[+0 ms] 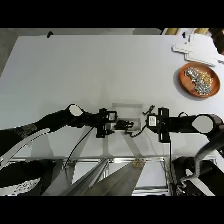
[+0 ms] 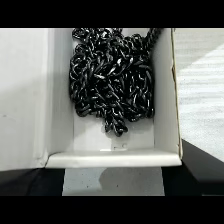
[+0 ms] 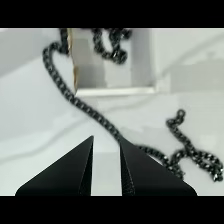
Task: Fold the box and place the chain.
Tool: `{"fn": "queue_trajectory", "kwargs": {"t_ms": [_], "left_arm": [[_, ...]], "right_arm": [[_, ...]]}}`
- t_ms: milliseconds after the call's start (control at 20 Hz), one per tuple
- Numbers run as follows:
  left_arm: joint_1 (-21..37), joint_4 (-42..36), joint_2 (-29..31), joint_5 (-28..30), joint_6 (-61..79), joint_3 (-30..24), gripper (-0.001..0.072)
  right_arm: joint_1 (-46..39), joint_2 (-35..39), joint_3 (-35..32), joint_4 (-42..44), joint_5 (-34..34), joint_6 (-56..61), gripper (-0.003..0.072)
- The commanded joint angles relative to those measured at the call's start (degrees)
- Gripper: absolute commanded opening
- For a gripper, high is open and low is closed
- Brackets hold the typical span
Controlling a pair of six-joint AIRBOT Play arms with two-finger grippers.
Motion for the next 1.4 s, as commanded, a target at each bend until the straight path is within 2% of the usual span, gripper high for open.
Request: {"fn": "queue_trajectory", "kwargs": {"t_ms": [0,100,300,550,900,1050,1150,1350], "left_arm": [[0.0,0.0,0.0,0.0,0.0,0.0,0.0219],[0.0,0.0,0.0,0.0,0.0,0.0,0.0219],[0.0,0.0,0.0,0.0,0.0,0.0,0.0219],[0.0,0.0,0.0,0.0,0.0,0.0,0.0219],[0.0,0.0,0.0,0.0,0.0,0.0,0.0219],[0.0,0.0,0.0,0.0,0.0,0.0,0.0219],[0.0,0.0,0.0,0.0,0.0,0.0,0.0219],[0.0,0.0,0.0,0.0,0.0,0.0,0.0219]], "right_arm": [[-1.3,-1.0,-2.3,-1.7,-0.9,-11.3,0.0181],[-1.3,-3.0,-2.3,-1.5,-2.9,-12.9,0.0181],[-1.0,-8.9,-2.3,5.4,-6.1,-18.0,0.0183],[3.3,-13.2,-2.3,5.6,-12.9,-20.1,0.0184],[3.3,-16.6,-2.3,5.0,-13.9,-20.1,0.0178],[3.3,-17.5,-2.3,5.4,-14.5,-20.0,0.0144],[3.3,-17.7,-2.3,5.4,-13.2,-19.6,0.0016],[3.3,-12.4,-2.2,-0.2,-12.0,-13.6,0.0016]]}}
